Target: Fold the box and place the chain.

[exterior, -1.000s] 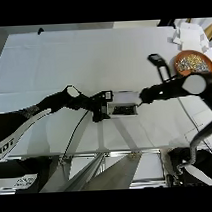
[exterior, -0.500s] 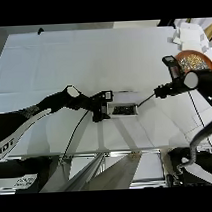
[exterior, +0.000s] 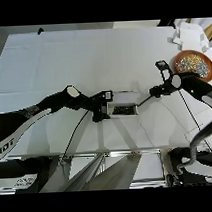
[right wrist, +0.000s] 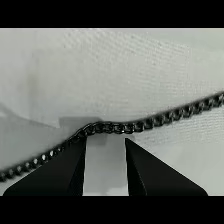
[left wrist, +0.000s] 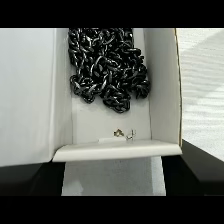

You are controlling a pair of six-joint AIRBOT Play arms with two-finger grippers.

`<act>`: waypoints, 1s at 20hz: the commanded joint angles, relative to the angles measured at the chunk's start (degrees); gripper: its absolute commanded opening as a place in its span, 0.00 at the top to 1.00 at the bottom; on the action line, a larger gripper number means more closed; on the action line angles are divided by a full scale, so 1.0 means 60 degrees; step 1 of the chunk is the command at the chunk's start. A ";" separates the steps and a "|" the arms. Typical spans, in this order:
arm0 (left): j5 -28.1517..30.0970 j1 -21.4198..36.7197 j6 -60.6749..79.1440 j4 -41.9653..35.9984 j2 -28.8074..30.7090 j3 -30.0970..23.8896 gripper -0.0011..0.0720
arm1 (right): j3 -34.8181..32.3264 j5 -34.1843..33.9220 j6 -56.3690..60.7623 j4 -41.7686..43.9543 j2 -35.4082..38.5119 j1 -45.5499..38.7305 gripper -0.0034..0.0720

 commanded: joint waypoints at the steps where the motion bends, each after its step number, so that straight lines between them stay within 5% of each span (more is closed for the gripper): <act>1: 0.0000 0.0000 0.0004 -0.0011 0.0004 -0.0004 0.56 | -0.0018 -0.0331 0.0036 -0.0044 -0.0178 -0.0007 0.58; 4: 0.0000 0.0000 0.0004 -0.0011 0.0004 -0.0004 0.56 | -0.0018 -0.0328 0.0080 -0.0036 -0.0178 -0.0007 0.61; 11: 0.0000 0.0000 0.0004 -0.0011 0.0004 -0.0004 0.56 | -0.0033 -0.0259 0.0066 -0.0029 -0.0178 -0.0007 0.94; 12: 0.0000 0.0000 0.0004 -0.0011 0.0004 -0.0004 0.56 | -0.0033 -0.0240 0.0066 -0.0026 -0.0168 -0.0007 0.93; 13: 0.0000 0.0000 0.0004 -0.0011 0.0004 -0.0004 0.56 | -0.0033 -0.0215 0.0069 -0.0011 -0.0109 -0.0007 0.82; 14: 0.0000 0.0000 0.0004 -0.0011 0.0004 -0.0004 0.56 | -0.0033 -0.0219 0.0066 0.0000 0.0025 -0.0007 0.60; 15: 0.0000 0.0000 0.0004 -0.0011 0.0004 -0.0004 0.56 | -0.0033 -0.0240 0.0066 -0.0004 0.0200 -0.0007 0.52; 20: 0.0000 0.0000 0.0004 -0.0011 0.0004 -0.0004 0.56 | -0.0033 -0.0313 0.0175 0.0091 0.0492 -0.0007 0.53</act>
